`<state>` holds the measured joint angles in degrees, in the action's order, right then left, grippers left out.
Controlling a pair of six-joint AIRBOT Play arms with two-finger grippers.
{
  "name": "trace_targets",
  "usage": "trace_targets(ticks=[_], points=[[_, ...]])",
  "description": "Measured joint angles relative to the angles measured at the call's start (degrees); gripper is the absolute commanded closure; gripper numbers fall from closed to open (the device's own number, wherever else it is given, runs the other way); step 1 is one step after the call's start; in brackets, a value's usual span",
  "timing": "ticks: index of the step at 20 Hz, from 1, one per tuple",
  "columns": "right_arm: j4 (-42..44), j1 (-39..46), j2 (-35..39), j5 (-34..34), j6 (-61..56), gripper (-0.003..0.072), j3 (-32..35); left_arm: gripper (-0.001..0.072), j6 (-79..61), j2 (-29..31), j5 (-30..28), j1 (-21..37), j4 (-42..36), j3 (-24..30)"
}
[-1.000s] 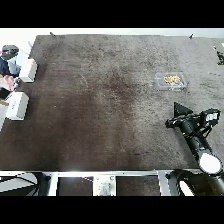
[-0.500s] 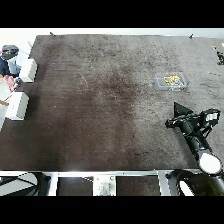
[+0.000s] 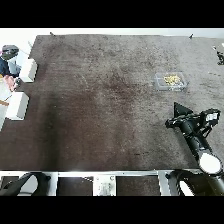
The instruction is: Fold the box and place the chain.
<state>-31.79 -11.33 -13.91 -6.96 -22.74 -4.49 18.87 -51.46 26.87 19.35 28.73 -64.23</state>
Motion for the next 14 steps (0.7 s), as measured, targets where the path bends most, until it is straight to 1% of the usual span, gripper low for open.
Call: trace_targets(ticks=[3,6,8,10,14], points=[[0.02,-0.02,-0.02,0.00,0.00,0.0680,0.00,0.0706,-1.62,8.15,-11.26,-7.23,-0.57,13.14],[0.02,0.00,-0.02,0.02,0.00,0.0680,0.00,0.0706,-2.58,15.43,-19.58,-14.32,-0.87,25.29],[0.02,-0.02,-0.02,0.02,0.00,0.0680,0.00,0.0706,-2.58,20.13,-23.04,-18.62,-0.96,32.46],[0.00,-0.02,-0.02,0.02,0.00,0.0680,0.00,0.0705,-1.68,24.92,-25.31,-22.12,-1.05,38.64],[0.02,-0.02,-0.02,0.00,0.00,0.0680,0.00,0.0704,1.57,34.01,-27.36,-25.49,-1.03,48.35]])
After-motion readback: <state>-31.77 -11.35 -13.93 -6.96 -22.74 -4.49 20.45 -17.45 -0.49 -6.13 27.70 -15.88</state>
